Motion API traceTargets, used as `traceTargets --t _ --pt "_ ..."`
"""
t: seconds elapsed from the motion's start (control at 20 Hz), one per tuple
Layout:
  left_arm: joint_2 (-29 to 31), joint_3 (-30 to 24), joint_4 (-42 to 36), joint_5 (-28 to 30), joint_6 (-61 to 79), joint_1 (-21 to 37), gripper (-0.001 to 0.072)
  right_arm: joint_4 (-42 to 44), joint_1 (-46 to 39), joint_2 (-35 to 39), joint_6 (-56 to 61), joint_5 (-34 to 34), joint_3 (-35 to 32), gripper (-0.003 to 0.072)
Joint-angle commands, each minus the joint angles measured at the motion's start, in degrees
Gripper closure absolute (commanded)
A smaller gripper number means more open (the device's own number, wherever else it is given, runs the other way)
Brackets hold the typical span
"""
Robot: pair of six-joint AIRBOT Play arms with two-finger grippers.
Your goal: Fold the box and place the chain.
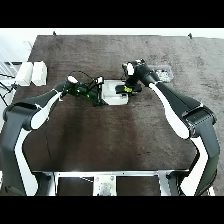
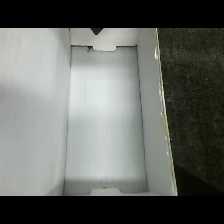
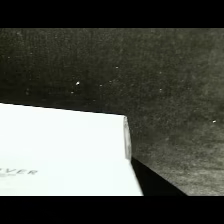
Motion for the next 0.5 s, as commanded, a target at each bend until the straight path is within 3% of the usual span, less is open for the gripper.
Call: traceTargets --t 0.0,0.15,0.45 --pt "0.04 0.0 0.0 0.04 0.02 0.02 0.0239 -0.22 0.13 -0.02 1.14 0.44 0.04 0.0433" --pt "0.04 0.0 -0.02 0.04 0.02 0.02 0.0239 -2.01 0.09 -0.02 2.03 1.09 0.04 0.0498" --pt "0.04 0.0 -0.02 0.04 0.02 0.02 0.0239 -1.55 0.09 -0.87 4.17 1.77 0.04 0.0516"
